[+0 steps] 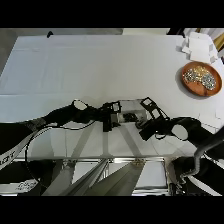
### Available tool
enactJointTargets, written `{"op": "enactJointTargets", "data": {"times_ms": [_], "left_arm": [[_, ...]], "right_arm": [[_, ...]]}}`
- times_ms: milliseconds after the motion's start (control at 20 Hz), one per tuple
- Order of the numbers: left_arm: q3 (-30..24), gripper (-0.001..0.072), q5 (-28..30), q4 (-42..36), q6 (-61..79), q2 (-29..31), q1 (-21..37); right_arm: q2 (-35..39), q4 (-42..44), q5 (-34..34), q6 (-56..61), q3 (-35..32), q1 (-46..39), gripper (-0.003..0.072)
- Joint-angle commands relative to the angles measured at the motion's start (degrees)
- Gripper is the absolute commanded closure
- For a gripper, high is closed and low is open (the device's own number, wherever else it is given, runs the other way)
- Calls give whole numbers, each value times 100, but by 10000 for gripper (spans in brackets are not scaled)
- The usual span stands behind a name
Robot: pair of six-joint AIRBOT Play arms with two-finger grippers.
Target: Fold the box and place the chain.
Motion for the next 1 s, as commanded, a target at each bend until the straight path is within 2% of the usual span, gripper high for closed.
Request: {"op": "enactJointTargets", "data": {"times_ms": [0, 200, 350, 600, 950], "left_arm": [[4, 457, 26, -11, -9, 2, 0], [4, 457, 26, -11, -9, 2, 0], [4, 457, 26, -11, -9, 2, 0], [4, 457, 26, -11, -9, 2, 0], [4, 457, 26, -11, -9, 2, 0]], "right_arm": [[769, -146, 610, 184, 59, 7, 679], [1510, -98, 1132, 225, 570, 7, 679], [1506, -39, 1141, 223, 1364, 7, 679], [922, -9, 933, 201, 2247, 7, 679], [-227, 66, 848, 153, 2312, 7, 678]]}}
